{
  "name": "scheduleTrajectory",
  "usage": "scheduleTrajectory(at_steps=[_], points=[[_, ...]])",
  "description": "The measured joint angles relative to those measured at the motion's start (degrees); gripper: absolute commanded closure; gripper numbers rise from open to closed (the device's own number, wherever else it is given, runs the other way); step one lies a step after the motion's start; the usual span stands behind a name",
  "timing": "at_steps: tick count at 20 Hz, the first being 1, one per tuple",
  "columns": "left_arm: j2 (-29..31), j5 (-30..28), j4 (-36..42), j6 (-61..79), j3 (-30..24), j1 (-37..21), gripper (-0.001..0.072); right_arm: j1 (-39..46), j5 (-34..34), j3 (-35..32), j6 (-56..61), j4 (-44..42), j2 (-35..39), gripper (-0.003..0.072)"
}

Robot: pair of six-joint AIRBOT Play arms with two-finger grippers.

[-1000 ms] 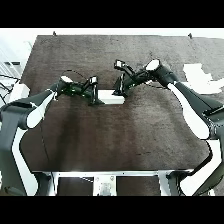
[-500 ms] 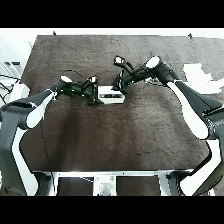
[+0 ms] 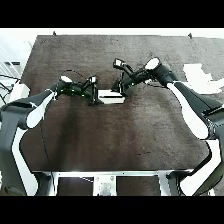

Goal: Fold the box and place the chain.

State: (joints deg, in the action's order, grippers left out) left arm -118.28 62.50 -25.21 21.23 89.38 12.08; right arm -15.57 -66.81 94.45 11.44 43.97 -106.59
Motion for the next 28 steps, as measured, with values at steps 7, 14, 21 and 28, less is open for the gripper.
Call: scheduleTrajectory(at_steps=[7,14,21,28], points=[[0.00,0.04,0.00,0.09,0.00,0.07,0.0431,-0.13,0.07,-4.24,0.02,0.11,-0.09,0.0456],[0.00,0.31,-0.11,0.09,0.00,0.07,0.0431,1.38,-0.37,-5.05,-2.14,-5.68,-0.02,0.0497],[0.00,0.15,-0.09,0.09,0.00,0.07,0.0431,2.64,-0.76,-5.18,-2.54,-14.36,-1.20,0.0682],[0.00,0.02,-0.11,0.24,0.00,0.09,0.0431,1.09,-0.81,-5.53,3.87,-9.79,-4.44,0.0683]])
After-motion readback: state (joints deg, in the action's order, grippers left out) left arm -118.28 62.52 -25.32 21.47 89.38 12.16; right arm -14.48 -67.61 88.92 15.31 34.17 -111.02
